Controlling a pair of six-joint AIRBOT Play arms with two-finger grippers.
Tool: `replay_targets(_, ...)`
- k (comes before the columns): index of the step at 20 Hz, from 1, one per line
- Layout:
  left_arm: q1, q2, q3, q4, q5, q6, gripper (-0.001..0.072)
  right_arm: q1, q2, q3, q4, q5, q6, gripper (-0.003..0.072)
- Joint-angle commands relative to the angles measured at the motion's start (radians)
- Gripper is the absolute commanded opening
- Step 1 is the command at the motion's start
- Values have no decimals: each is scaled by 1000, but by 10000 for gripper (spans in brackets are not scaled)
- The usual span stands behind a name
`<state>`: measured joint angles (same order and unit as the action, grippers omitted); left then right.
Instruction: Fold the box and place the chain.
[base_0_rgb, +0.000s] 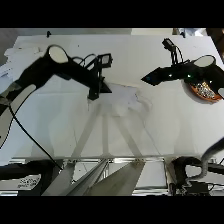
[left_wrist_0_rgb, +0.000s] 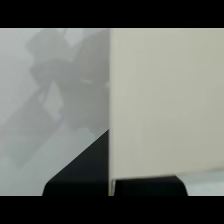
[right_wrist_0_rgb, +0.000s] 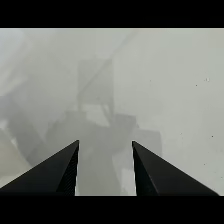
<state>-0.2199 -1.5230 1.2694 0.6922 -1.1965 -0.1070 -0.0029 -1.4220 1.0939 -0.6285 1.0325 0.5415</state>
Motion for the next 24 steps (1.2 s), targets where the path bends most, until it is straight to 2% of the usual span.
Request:
replay_targets(1, 22, 10, -175, -177, 147, 132, -3, 0, 1, 1, 0, 0, 0, 365)
replay_targets(3, 39, -9, -222, -214, 201, 201, -2, 0, 1, 1, 0, 0, 0, 365)
replay_targets(6, 57, -63, -231, -250, 241, 251, -2, 0, 1, 1, 0, 0, 1, 365)
replay_targets(14, 72, -199, -231, -422, 233, 541, -1, 0, 1, 1, 0, 0, 0, 365)
replay_targets(16, 72, -227, -231, -426, 221, 624, 0, 0, 1, 1, 0, 0, 0, 365)
replay_targets(19, 80, -234, -230, -468, 182, 694, 0, 0, 1, 1, 0, 0, 0, 365)
replay_targets(24, 85, -234, -230, -457, 183, 693, 0, 0, 1, 1, 0, 0, 0, 365)
